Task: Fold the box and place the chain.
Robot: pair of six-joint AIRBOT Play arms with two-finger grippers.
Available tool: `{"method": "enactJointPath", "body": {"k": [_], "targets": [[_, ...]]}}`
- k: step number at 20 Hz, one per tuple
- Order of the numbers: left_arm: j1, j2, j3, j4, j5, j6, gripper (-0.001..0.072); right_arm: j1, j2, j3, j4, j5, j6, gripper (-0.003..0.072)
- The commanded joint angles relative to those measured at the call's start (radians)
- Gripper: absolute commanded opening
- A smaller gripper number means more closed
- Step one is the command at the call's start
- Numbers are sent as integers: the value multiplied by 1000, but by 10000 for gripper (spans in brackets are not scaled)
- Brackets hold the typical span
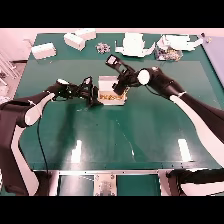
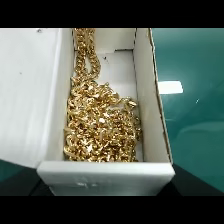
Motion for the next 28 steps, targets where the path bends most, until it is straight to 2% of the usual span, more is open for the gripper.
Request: {"method": "enactJointPath", "body": {"k": [1,4,8,10,12,16,21,28], "targets": [[0,1,1,0,0,0,469,-68,61,-2,-37,127,-85,568],[0,1,1,0,0,0,469,-174,65,-25,27,283,-320,568],[0,1,1,0,0,0,469,-312,28,-98,281,290,-690,568],[0,1,1,0,0,0,469,-348,-27,-103,440,293,-860,568],[0,1,1,0,1,0,469,-354,-87,-103,530,298,-986,568],[0,1,1,0,1,0,469,-340,-178,-103,576,301,-1088,568],[0,1,1,0,1,0,469,-331,-222,-93,636,299,-1217,568],[0,1,1,0,1,0,469,-331,-277,-33,682,286,-1255,557]]}}
